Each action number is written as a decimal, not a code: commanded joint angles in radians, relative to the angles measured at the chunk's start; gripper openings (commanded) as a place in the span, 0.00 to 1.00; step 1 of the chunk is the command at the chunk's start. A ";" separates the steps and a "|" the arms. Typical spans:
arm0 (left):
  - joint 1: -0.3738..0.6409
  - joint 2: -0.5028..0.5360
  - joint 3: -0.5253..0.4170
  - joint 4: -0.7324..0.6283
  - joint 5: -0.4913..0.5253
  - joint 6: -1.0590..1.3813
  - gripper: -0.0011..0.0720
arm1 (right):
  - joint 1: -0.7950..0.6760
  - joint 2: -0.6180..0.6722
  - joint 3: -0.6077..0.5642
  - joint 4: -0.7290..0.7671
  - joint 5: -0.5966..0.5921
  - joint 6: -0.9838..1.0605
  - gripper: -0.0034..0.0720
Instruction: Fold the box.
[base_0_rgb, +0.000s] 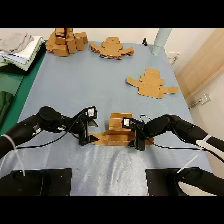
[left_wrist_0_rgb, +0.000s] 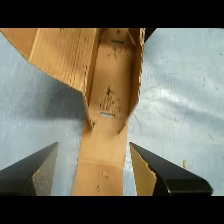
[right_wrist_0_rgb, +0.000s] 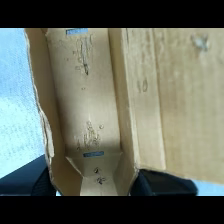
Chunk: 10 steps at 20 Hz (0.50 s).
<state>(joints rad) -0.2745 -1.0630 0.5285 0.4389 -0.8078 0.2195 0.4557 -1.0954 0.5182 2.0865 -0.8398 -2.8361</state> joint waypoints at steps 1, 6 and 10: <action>-0.017 -0.098 0.003 -0.172 0.025 0.170 0.95 | 0.000 0.000 0.000 0.000 0.000 0.000 0.80; -0.072 -0.137 0.006 -0.165 0.032 0.193 0.95 | -0.001 0.000 0.000 0.000 0.000 0.000 0.80; -0.100 -0.153 0.006 -0.162 0.062 0.193 0.88 | -0.001 0.000 0.000 0.000 0.000 0.000 0.80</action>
<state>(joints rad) -0.3553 -1.2007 0.5346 0.2852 -0.7696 0.3988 0.4557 -1.0954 0.5182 2.0861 -0.8398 -2.8361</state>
